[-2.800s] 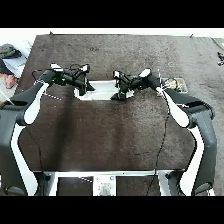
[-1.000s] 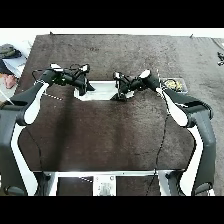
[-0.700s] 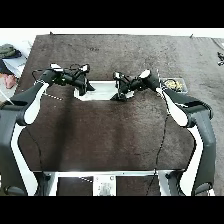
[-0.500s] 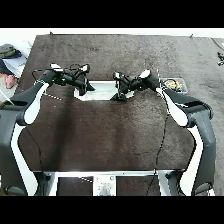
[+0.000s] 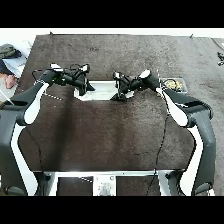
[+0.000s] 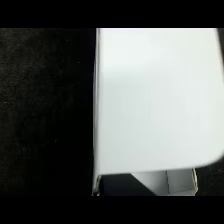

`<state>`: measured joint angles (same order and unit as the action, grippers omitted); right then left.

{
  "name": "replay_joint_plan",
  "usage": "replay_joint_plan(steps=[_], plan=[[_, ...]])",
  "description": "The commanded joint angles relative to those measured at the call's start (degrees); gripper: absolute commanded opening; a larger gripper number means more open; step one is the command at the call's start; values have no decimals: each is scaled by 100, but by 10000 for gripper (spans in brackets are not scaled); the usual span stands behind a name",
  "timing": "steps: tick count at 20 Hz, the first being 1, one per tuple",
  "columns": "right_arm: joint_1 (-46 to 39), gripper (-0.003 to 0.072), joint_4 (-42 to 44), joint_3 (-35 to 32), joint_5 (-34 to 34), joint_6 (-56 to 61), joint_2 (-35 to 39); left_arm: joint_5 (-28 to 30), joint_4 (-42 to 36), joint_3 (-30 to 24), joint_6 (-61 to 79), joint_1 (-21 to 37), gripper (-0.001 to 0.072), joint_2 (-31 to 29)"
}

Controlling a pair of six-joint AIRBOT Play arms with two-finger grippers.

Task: Fold the box and place the chain.

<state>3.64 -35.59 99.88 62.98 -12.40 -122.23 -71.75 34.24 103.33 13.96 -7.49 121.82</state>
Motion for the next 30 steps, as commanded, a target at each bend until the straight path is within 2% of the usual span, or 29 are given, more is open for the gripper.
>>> replay_joint_plan(steps=[1, 2, 5, 14, 15, 16, 21, 24, 28, 30], plan=[[-2, 167, 2, -2, 2, 0, -4, -68, 0, 0, -17, 4, 346, -11], [-2, 166, 0, -2, 0, 0, -4, -68, -2, 0, -35, 4, 414, -22], [-2, 167, 0, -2, 0, 0, -4, -238, -31, 0, -170, 11, 415, -57], [-2, 167, 0, -2, 2, 2, -4, -1574, -39, 479, -758, 723, 413, -402], [-2, 167, 0, -2, 0, 0, -4, -1631, -39, 522, -925, 758, 322, -457], [-2, 167, 0, -2, 0, 0, -4, -1738, -31, 542, -1005, 800, 17, -514], [-2, 167, 0, -2, 2, 0, -4, -1878, -160, 501, -1320, 789, 5, -824], [-2, 167, 0, -2, 0, 0, -4, -1462, -404, -83, -1274, 785, 4, -1309], [-2, 167, 0, -2, 2, 0, -4, -308, -568, -1679, -514, 544, 5, -2203], [-2, 167, 0, -2, 0, 0, -4, -11, -645, -2264, -398, 310, 5, -2365]])
